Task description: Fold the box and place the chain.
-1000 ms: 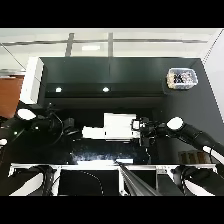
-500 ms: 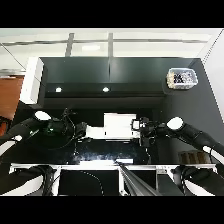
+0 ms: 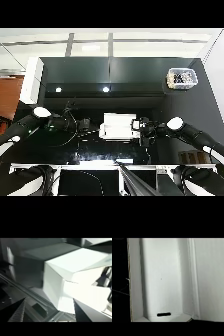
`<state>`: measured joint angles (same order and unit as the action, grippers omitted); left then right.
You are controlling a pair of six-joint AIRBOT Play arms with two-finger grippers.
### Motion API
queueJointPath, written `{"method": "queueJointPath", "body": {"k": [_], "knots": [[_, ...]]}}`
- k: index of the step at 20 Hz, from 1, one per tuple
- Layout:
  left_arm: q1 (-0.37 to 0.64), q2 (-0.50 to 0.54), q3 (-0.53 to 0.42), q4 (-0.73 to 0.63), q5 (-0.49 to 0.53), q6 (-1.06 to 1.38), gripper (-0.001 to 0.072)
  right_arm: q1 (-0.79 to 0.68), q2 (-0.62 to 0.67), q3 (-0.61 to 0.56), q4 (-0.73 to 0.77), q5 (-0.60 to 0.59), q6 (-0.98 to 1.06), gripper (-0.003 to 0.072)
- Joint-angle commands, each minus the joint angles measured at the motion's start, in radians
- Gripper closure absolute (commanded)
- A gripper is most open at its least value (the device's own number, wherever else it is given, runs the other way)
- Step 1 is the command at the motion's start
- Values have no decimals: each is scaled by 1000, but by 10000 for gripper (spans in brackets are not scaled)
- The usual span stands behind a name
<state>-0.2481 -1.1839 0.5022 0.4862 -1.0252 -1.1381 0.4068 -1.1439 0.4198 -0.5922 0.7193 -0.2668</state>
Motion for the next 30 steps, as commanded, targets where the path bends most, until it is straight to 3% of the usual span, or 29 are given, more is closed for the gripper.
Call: {"method": "queueJointPath", "body": {"k": [1,5,7,12,17,20,23,26,28,30], "knots": [[-79,4,33,23,40,10,45,0,0,0,1,-6,5,324],[-201,4,58,68,202,-40,48,0,0,0,1,-7,5,324],[-261,4,61,144,262,-158,94,0,0,0,1,-7,6,324],[-370,4,120,358,312,-425,94,0,0,0,1,-9,6,324],[-480,2,219,694,264,-876,95,0,0,0,1,-11,9,324],[-540,-37,292,838,184,-1049,96,0,0,0,1,-11,9,324],[-581,-113,378,877,98,-1098,142,0,0,0,1,-11,9,324],[-623,-157,418,927,76,-1225,162,0,0,0,1,-11,9,325],[-632,-172,428,927,75,-1228,315,0,0,0,1,-11,9,324],[-631,-185,431,927,74,-1243,323,0,0,0,1,-11,9,324]]}}
